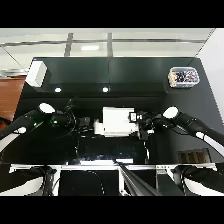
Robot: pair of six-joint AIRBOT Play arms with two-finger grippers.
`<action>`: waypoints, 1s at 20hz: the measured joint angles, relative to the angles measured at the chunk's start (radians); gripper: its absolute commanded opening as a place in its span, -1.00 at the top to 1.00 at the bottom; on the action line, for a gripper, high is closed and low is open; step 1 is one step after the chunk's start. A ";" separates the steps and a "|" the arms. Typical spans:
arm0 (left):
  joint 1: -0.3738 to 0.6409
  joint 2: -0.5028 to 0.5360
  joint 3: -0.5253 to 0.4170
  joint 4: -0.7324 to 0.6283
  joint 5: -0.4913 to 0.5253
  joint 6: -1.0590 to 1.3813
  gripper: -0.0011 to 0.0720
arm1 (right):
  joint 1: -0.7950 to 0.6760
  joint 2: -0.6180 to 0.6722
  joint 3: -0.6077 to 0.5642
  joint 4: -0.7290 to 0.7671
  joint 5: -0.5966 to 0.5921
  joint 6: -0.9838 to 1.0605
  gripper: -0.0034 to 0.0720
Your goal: Fold the box and place the chain.
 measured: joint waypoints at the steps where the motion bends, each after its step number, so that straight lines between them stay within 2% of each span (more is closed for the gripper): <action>1: -0.006 -0.008 0.017 -0.002 0.003 0.002 -0.44 | 0.000 0.000 0.000 0.000 0.000 0.000 0.28; 4: -0.010 -0.020 0.060 -0.012 -0.028 0.008 -0.47 | 0.000 0.000 0.000 0.000 0.000 0.000 0.28; 5: -0.010 -0.022 0.071 -0.014 -0.037 0.009 -0.67 | 0.000 0.000 0.000 0.000 0.000 0.000 0.28; 6: -0.011 -0.023 0.079 -0.015 -0.053 0.010 -0.99 | 0.000 0.000 0.000 0.000 0.000 0.000 0.28; 10: -0.028 -0.026 0.102 -0.018 -0.104 0.028 -0.97 | 0.000 0.000 0.000 0.000 0.000 0.000 0.28; 12: -0.042 -0.026 0.115 -0.018 -0.110 0.032 -0.86 | 0.000 0.000 0.000 0.000 0.000 0.000 0.28; 14: -0.061 -0.026 0.131 -0.018 -0.124 0.034 -0.86 | 0.000 0.000 0.000 0.000 0.000 0.000 0.28; 16: -0.081 -0.026 0.145 -0.018 -0.126 0.025 -0.41 | 0.000 0.000 0.000 0.000 0.000 0.000 0.28; 20: -0.141 -0.026 0.180 0.014 -0.117 -0.063 -0.39 | 0.000 0.000 0.000 0.000 0.000 0.000 0.28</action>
